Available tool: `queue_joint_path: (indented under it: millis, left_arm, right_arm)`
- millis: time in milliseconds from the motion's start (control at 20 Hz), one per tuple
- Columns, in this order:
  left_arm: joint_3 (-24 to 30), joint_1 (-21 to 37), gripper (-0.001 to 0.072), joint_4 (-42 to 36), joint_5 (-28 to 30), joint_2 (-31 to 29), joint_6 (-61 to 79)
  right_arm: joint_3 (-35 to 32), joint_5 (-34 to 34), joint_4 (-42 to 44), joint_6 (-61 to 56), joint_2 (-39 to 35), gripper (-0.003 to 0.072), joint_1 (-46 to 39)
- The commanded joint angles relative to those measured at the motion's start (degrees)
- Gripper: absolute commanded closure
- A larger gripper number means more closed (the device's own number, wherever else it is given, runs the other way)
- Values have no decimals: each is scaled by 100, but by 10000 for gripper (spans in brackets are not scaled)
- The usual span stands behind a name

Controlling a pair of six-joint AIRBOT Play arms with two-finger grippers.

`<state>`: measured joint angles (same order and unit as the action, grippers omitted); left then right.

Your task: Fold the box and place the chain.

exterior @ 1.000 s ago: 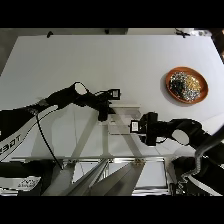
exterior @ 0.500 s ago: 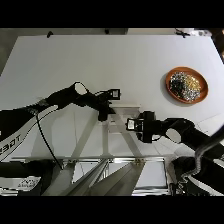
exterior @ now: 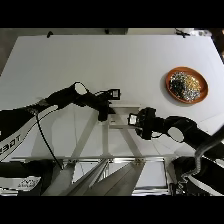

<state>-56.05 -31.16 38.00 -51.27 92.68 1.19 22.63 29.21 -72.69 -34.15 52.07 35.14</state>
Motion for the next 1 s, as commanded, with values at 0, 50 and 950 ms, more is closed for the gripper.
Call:
queue_joint_path:
  millis: [0, 50, 950]
  left_arm:
    - [-4, 0, 698, 0, 2, 2, 2]
    - [-4, 0, 698, 0, 2, 2, 2]
    - [-4, 0, 698, 0, 2, 2, 2]
  right_arm:
    - [50, -26, 262, 293, -15, -6, -275]
    - [52, -33, 387, 496, -17, -6, -315]
    - [52, -20, 1770, 2824, 20, -6, -1088]
